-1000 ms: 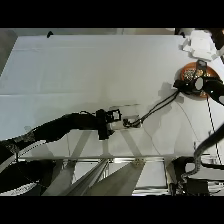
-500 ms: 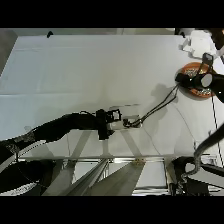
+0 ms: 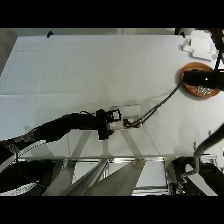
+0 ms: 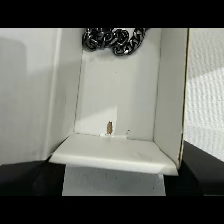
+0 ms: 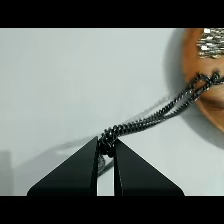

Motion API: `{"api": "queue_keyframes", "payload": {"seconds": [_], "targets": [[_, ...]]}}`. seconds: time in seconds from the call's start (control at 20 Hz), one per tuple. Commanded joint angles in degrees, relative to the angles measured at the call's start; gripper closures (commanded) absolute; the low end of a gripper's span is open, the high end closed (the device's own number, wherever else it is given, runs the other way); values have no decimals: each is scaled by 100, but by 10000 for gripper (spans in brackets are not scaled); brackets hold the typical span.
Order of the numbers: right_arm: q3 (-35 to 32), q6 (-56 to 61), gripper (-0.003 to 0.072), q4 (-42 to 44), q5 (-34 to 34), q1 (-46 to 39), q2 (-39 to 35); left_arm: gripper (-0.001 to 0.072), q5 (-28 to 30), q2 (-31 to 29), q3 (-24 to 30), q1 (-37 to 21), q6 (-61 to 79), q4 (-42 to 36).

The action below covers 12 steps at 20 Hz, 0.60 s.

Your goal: Fold the box and place the chain.

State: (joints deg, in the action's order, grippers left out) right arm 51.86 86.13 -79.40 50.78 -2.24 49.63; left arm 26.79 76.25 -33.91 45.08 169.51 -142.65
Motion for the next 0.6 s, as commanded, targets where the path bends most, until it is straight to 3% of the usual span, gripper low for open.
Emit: {"api": "queue_keyframes", "payload": {"seconds": [0.0, 0.25, 0.55], "targets": [[2, -221, 675, 514, 474, 625, -791, 378, 0, 2, 2, 2, 0, 0], [2, -201, 675, 765, 557, 1517, -1563, 378, 0, 2, 2, 2, 2, 0], [2, -219, 675, 1519, 402, 2028, -2184, 378, 0, 2, 2, 2, 0, 0]]}}
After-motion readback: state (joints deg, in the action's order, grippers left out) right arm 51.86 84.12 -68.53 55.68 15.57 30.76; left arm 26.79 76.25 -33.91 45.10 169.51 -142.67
